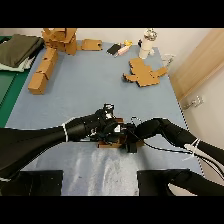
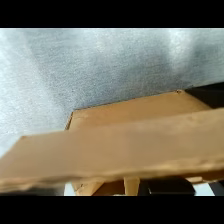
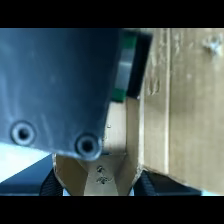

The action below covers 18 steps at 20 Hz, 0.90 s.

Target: Fold the box.

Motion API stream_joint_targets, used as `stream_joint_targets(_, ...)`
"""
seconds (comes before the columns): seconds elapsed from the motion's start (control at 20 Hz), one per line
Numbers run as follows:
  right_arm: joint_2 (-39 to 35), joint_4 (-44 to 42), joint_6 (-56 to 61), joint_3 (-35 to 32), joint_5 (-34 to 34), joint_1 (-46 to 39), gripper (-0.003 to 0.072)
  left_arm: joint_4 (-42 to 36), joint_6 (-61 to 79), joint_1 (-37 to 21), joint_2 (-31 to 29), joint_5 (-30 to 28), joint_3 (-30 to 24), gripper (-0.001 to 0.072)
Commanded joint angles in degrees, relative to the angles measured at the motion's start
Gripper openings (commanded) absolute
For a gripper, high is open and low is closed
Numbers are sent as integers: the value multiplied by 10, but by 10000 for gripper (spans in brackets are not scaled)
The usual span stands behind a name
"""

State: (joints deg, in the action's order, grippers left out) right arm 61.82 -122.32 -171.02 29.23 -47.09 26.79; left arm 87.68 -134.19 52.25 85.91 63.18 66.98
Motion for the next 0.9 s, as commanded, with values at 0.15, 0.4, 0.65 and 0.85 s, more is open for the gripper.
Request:
stream_joint_targets(0.15, 0, 0, 0, 0, 0, 0, 509, 5, -5, 6, 14, 15, 8, 430)
stream_joint_targets(0.4, 0, 0, 0, 0, 0, 0, 510, 7, -4, 6, 14, 13, 8, 42)
stream_joint_targets(0.65, 0, 0, 0, 0, 0, 0, 509, 6, -4, 6, 14, 14, 7, 42)
stream_joint_targets(0.85, 0, 0, 0, 0, 0, 0, 509, -3, -4, 6, 14, 15, 7, 54)
